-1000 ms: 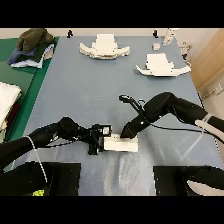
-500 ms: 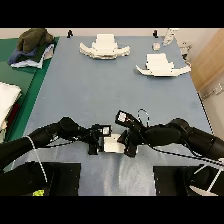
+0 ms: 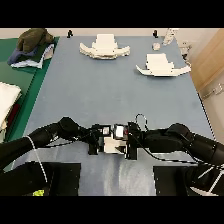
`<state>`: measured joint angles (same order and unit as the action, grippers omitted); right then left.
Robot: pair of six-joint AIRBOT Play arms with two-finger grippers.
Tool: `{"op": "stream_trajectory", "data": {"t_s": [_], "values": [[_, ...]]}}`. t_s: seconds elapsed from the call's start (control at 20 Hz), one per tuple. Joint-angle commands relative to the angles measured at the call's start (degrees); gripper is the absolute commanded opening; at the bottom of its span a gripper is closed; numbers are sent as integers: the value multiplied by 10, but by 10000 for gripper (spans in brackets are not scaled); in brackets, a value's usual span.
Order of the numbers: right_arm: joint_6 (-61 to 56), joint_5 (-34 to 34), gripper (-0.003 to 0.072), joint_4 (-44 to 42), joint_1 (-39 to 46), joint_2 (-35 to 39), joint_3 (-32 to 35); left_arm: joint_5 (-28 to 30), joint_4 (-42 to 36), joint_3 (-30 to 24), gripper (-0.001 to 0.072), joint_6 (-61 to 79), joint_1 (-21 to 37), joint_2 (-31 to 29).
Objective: Fold the box.
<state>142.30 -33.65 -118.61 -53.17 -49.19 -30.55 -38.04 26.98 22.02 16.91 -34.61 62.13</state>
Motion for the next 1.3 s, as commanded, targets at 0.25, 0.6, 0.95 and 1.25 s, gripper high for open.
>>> {"op": "stream_trajectory", "data": {"t_s": [0.25,0.6,0.95,1.25], "values": [[78,7,492,3,-2,-37,1,0,0,1,511,0,0,0],[77,9,477,10,-12,-17,6,0,0,1,511,0,0,0],[45,68,477,33,-31,30,66,0,0,1,511,0,0,0],[45,89,477,70,-31,27,76,0,0,1,511,0,0,0]]}}
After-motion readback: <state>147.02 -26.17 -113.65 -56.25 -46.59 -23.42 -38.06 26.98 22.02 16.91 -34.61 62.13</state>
